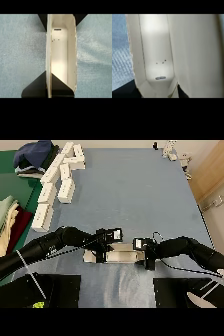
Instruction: Fold the box.
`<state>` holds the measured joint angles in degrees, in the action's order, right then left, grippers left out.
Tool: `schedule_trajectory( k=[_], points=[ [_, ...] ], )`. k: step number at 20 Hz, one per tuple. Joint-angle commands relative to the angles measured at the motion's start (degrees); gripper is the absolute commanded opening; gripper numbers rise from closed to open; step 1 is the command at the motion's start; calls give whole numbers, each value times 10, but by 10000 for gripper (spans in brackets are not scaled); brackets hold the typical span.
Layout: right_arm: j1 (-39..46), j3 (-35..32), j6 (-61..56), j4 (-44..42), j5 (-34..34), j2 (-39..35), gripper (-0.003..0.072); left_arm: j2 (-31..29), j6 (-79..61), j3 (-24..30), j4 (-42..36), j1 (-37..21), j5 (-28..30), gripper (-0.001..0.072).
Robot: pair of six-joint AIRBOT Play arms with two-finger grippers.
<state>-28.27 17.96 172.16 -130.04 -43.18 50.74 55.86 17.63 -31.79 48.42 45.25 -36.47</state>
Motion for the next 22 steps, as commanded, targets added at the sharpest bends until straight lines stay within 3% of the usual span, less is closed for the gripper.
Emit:
schedule_trajectory(
  k=[1,2,3,8,12,14,16,17,22],
  points=[
    [-5,-1,0,0,-1,0,602,0,0,0,0,0,0,13],
    [-11,0,0,0,-1,0,671,0,0,0,0,0,0,13],
    [-15,0,0,-1,-1,0,683,0,0,0,0,0,0,13],
    [-15,0,0,0,5,-12,680,0,0,0,0,0,0,13],
    [-15,0,0,0,5,-7,652,0,0,0,0,0,0,13],
    [-15,-1,0,-1,5,14,562,0,0,0,0,0,0,13],
    [-15,1,0,-3,6,17,553,0,0,0,0,0,0,13],
    [-15,1,0,-3,5,13,512,0,0,0,0,0,0,13],
    [-15,1,0,-3,4,10,514,0,0,0,0,0,0,13]
  ],
)
